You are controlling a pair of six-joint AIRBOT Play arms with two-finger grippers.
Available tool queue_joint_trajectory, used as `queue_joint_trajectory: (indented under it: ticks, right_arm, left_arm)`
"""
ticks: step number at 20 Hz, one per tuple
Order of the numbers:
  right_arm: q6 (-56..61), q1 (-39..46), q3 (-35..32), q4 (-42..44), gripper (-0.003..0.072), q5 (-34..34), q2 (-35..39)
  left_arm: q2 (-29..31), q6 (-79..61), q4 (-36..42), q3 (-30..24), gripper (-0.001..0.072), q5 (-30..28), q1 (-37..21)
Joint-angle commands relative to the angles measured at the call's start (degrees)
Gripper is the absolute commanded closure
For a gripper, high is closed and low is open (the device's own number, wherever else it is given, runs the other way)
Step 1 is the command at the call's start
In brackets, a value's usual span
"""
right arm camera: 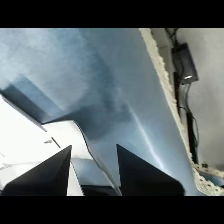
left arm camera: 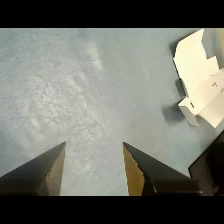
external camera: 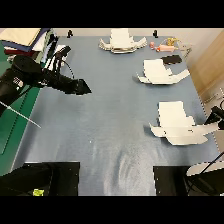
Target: Fold the box.
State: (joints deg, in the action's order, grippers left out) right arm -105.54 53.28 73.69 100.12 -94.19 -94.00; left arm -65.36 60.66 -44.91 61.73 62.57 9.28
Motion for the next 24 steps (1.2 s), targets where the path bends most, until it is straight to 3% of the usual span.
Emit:
queue_joint_trajectory:
  ticks: [1, 3, 5, 9, 14, 15, 17, 22, 24]
  right_arm:
    - [-4.4, 0.5, 0.1, 5.8, 0.0322, -1.8, -1.4]
    - [-5.1, 0.3, 0.0, 9.4, 0.0462, -3.9, -1.4]
    - [-5.1, -0.6, 0.0, 11.2, 0.0684, -5.8, -1.4]
    - [-4.0, -5.3, -0.2, 17.2, 0.0686, -5.6, -0.9]
    - [-2.0, -18.0, -7.4, 23.3, 0.0687, 7.3, 7.7]
    - [-1.8, -21.4, -9.7, 23.3, 0.0687, 9.1, 10.5]
    - [-0.4, -27.9, -15.8, 23.2, 0.0687, 13.4, 16.8]
    - [6.9, -41.2, -35.8, 22.9, 0.0688, 23.8, 34.7]
    - [10.4, -44.7, -42.0, 22.5, 0.0688, 28.5, 39.3]
  left_arm:
    - [0.0, 0.4, 0.8, 0.0, 0.0164, 0.7, 0.0]
    - [0.0, 0.5, 0.8, 0.0, 0.0165, 0.8, 0.0]
    - [0.0, 0.5, 0.8, 0.0, 0.0165, 1.3, 0.0]
    - [0.0, 0.4, 0.8, 0.0, 0.0164, 1.5, 0.0]
    - [0.0, 0.4, 0.0, 0.0, 0.0165, 4.4, -0.1]
    - [0.0, 0.4, -1.1, 0.0, 0.0166, 5.2, -0.1]
    - [0.1, 0.3, -2.8, -0.2, 0.0243, 7.6, -0.9]
    - [3.1, -0.8, -2.2, -6.0, 0.0241, 14.8, -6.6]
    - [6.3, -1.7, -0.9, -10.4, 0.0241, 12.8, -8.2]
